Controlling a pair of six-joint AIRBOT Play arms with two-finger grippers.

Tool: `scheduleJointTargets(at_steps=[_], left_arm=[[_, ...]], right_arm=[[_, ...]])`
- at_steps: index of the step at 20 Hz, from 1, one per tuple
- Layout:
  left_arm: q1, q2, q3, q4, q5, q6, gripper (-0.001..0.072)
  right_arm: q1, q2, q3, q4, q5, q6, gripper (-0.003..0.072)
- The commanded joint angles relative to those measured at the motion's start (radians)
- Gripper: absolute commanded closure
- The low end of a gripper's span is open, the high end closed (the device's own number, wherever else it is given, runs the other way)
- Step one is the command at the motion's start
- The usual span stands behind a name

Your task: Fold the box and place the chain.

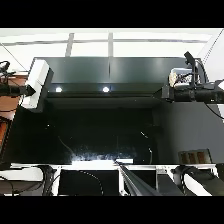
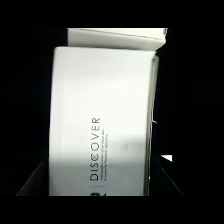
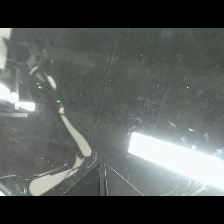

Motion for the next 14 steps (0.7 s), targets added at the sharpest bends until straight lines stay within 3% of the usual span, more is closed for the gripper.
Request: scheduleJointTargets(at_steps=[1,5,9,10,11,12,14], left_arm=[[-0.03,0.008,0.014,0.029,0.012,-0.014,-0.0011],[-0.029,0.111,0.047,0.18,-0.102,-0.233,-0.0011],[-0.049,0.302,0.068,0.073,-0.208,-0.295,0.0006],[-0.061,0.351,0.068,0.014,-0.24,-0.328,0.0202],[-0.076,0.39,0.067,-0.05,-0.285,-0.341,0.0594],[-0.1,0.423,0.066,-0.103,-0.329,-0.325,0.0682],[-0.196,0.491,0.059,-0.119,-0.396,-0.327,0.0684]], right_arm=[[0.0,0.0,0.0,0.001,-0.002,0.001,0.064],[0.0,0.0,0.001,0.001,0.017,0.001,0.064],[-0.001,0.001,0.001,0.002,-0.002,0.0,0.064],[-0.001,0.001,0.001,0.0,0.007,0.0,0.064],[-0.001,0.005,0.001,-0.014,0.021,0.002,0.064],[-0.001,0.018,0.001,-0.058,0.029,0.037,0.0641],[0.0,0.09,-0.003,-0.196,0.026,0.111,0.0641]])
